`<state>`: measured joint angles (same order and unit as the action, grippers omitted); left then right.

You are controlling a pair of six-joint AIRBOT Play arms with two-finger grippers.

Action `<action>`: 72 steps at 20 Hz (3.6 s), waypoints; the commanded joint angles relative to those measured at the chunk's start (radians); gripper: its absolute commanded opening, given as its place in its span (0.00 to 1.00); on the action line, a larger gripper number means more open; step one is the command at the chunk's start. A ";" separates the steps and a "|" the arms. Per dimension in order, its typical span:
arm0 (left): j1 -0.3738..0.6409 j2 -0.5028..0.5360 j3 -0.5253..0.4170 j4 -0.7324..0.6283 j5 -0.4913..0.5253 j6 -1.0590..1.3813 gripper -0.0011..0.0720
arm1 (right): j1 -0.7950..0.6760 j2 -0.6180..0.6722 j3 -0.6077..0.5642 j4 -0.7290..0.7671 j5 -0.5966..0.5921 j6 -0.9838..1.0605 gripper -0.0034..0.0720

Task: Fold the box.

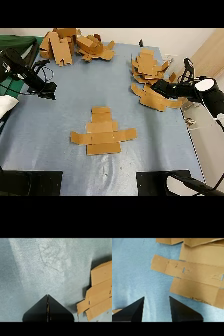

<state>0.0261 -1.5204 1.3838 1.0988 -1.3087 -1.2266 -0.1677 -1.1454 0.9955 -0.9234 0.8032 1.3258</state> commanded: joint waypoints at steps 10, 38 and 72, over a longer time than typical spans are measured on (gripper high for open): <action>0.000 0.000 0.000 0.000 0.000 0.000 0.04 | 0.000 0.000 0.001 0.000 0.000 0.000 0.68; -0.008 0.000 0.000 -0.093 0.113 0.000 0.04 | 0.062 -0.075 -0.340 0.160 0.430 -0.094 0.77; -0.006 -0.001 -0.031 -0.141 0.023 0.061 0.23 | 0.312 0.115 -0.476 0.105 0.087 -0.256 0.05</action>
<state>0.0185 -1.5204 1.3708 0.9794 -1.2438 -1.1946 0.1093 -1.1088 0.5690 -0.6533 0.9627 1.0019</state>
